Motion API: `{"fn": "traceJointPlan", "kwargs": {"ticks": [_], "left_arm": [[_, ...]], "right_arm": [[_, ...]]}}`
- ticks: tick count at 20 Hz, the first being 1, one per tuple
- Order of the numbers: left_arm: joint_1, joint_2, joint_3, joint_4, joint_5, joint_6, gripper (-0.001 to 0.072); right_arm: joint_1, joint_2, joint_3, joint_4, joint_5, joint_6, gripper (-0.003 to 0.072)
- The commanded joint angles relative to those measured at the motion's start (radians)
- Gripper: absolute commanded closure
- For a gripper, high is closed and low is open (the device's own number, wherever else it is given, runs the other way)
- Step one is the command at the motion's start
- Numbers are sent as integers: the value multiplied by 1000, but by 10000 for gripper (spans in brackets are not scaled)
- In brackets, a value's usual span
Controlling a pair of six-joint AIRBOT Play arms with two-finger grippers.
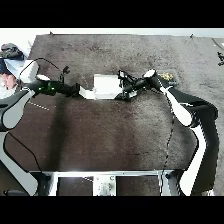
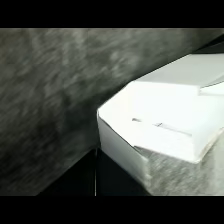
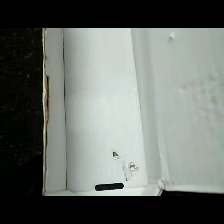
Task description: Fold the box and place the chain.
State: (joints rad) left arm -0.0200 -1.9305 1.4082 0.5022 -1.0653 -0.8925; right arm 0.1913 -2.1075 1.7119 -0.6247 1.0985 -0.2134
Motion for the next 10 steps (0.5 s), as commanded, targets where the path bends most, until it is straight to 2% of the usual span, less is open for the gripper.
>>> {"fn": "traceJointPlan", "kwargs": {"ticks": [1, 2, 4, 10], "left_arm": [[-12, -3, 10, -105, -26, 64, 513], [-14, -3, 10, -116, -39, 64, 298], [-20, -3, 10, -124, -72, 84, 299], [-60, -2, 48, -159, -71, 82, 298]], "right_arm": [[1, -1, 0, 0, 0, 0, 216], [1, -1, 0, 0, 0, 0, 215], [1, -1, 0, 0, 0, 0, 215], [1, -1, 0, 0, 0, 0, 215]]}}
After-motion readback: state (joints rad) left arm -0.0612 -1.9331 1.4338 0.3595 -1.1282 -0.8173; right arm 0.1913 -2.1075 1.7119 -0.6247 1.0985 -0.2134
